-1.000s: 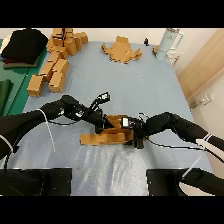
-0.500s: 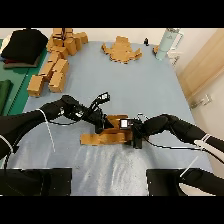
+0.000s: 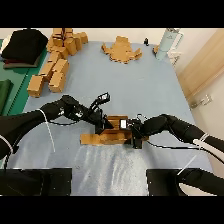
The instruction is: Fold the box.
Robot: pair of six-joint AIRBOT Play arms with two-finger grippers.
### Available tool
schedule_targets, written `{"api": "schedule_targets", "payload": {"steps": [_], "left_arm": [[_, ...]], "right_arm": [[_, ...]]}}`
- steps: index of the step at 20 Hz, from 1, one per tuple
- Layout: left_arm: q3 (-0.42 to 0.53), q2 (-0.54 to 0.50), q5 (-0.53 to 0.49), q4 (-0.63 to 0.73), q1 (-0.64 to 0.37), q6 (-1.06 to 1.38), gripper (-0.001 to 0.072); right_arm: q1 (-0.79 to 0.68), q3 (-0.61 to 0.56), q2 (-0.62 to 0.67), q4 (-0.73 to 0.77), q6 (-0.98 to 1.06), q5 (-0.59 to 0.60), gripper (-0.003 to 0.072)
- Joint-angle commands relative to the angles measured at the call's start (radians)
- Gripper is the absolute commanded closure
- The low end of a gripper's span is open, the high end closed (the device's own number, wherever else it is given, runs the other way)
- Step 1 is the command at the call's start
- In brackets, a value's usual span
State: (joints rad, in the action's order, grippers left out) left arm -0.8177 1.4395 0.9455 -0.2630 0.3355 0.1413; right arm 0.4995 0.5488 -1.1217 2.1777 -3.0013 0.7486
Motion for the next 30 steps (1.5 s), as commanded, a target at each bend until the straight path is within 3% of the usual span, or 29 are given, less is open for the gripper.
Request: {"api": "schedule_targets", "payload": {"steps": [1, 30], "left_arm": [[-0.001, 0.0, -0.001, 0.001, 0.0, 0.0, 0.0697], [-0.001, -0.002, -0.002, 0.0, -0.001, -0.019, 0.0695]], "right_arm": [[0.001, -0.001, -0.001, -0.006, 0.001, 0.001, 0.0161], [0.0, 0.0, -0.001, -0.008, 0.001, 0.003, 0.0162]]}}
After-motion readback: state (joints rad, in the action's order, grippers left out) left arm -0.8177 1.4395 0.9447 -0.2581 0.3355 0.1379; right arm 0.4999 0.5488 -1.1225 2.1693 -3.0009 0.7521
